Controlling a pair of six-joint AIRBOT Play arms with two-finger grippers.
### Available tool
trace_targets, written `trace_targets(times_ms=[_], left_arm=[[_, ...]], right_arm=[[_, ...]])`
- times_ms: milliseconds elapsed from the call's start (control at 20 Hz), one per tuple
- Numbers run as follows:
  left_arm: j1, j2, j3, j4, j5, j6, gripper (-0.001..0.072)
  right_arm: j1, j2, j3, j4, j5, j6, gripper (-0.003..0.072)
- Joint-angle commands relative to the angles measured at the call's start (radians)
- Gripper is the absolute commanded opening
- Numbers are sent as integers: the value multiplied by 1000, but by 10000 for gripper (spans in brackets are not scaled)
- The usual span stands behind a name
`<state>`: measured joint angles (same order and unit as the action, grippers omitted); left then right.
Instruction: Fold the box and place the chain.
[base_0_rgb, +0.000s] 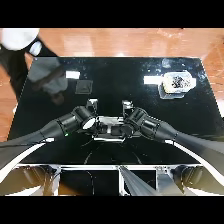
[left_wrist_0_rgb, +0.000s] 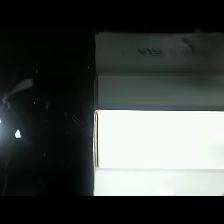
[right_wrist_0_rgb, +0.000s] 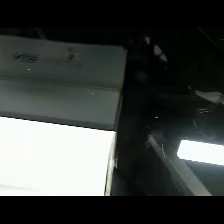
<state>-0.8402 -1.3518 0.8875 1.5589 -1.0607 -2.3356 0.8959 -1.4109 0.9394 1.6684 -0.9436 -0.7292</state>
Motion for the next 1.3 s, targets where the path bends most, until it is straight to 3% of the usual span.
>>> trace_targets(times_ms=[0,150,200,250,350,400,450,500,700,750,800,950,1100,1150,1250], left_arm=[[1,-1,1,4,4,6,22],[0,-1,1,3,4,6,22],[0,-1,1,3,4,6,23],[0,-1,1,3,4,6,22],[1,-1,1,3,5,6,23],[1,-1,1,3,5,6,23],[1,-1,1,4,5,6,23],[1,-1,1,3,5,6,22],[1,-1,1,4,5,6,23],[1,-1,1,3,5,6,22],[1,-1,1,3,5,6,23],[1,-1,1,3,5,6,23],[1,-1,1,3,5,6,22],[1,-1,1,3,5,6,22],[0,-1,1,3,5,6,23]], right_arm=[[1,-1,0,18,-2,-16,17],[0,0,0,23,-4,-8,19],[0,0,3,23,-6,-6,90],[0,0,11,23,-15,6,275],[0,2,35,6,-55,7,341],[-1,3,48,-5,-84,7,486],[-5,3,61,-18,-114,6,531],[-5,5,70,-37,-140,4,532],[-5,5,72,-51,-137,8,528],[-5,2,72,-63,-137,8,409],[-5,-1,72,-69,-137,9,337],[-5,-20,71,-35,-107,10,336],[-5,-30,72,-22,-74,17,68],[-5,-30,72,-24,-69,18,17],[-5,-29,72,-24,-62,19,18]])
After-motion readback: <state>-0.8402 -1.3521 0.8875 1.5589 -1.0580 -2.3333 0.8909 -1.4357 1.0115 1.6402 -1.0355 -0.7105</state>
